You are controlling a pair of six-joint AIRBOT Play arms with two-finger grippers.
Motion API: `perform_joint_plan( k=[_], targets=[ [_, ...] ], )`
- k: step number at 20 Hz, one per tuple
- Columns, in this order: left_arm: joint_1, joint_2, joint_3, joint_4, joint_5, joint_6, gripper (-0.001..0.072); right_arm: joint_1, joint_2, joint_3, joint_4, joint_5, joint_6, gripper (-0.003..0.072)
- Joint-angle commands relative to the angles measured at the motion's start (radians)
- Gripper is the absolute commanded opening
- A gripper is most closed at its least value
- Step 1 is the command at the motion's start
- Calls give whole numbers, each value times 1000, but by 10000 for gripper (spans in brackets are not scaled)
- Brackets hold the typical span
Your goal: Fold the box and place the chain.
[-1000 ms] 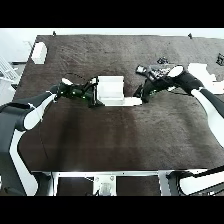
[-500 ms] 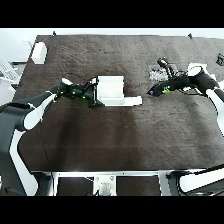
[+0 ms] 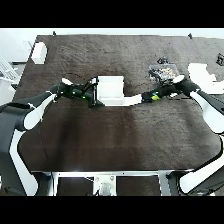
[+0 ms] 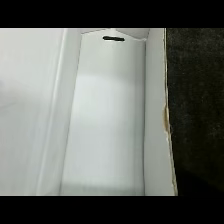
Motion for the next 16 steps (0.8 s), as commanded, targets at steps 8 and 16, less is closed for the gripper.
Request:
perform_joint_plan(
  k=[8,16],
  targets=[
    [1,0,0,0,0,0,407,113,-14,189,95,158,77,11],
    [1,0,0,0,0,0,407,129,-14,207,94,173,87,406]
  ],
)
